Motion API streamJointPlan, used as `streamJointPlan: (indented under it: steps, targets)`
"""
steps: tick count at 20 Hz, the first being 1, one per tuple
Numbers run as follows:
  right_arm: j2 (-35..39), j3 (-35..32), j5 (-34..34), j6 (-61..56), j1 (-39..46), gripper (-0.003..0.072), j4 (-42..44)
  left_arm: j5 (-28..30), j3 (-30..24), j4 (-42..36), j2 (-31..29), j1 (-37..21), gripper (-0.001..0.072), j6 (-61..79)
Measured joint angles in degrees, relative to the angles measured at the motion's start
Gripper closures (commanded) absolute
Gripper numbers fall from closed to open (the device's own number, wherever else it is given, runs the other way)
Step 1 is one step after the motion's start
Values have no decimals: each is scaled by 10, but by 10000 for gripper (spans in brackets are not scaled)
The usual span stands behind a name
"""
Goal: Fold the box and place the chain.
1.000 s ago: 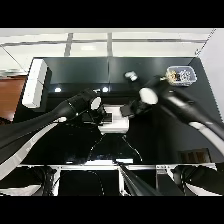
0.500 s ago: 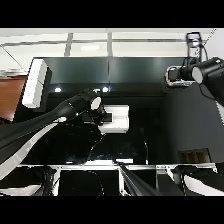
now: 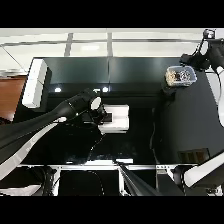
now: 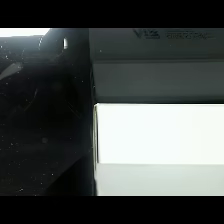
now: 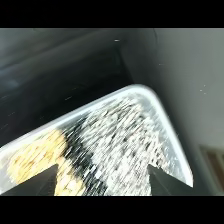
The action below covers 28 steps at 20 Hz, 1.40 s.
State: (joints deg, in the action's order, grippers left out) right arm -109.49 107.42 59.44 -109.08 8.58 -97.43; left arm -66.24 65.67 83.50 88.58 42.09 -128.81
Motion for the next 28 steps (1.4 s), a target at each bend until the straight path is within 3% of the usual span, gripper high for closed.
streamJointPlan:
  steps: [3,9,10,11,13,19,23,28]
  targets:
    - [-53,55,17,0,21,100,22,-2,0,0,0,0,686,0]
    - [-99,83,33,0,40,100,49,-3,0,0,0,0,686,0]
    - [-104,83,36,0,42,129,52,-3,0,0,0,0,686,0]
    - [-110,84,40,0,43,335,57,-3,0,0,0,0,686,0]
    - [-116,86,39,0,44,655,70,-3,0,0,0,0,686,0]
    - [-76,87,59,47,44,674,74,-3,0,-1,0,0,686,0]
    - [23,87,73,128,41,674,87,-3,0,-1,0,0,686,0]
    - [164,85,108,205,31,674,172,-2,0,-1,0,0,686,0]
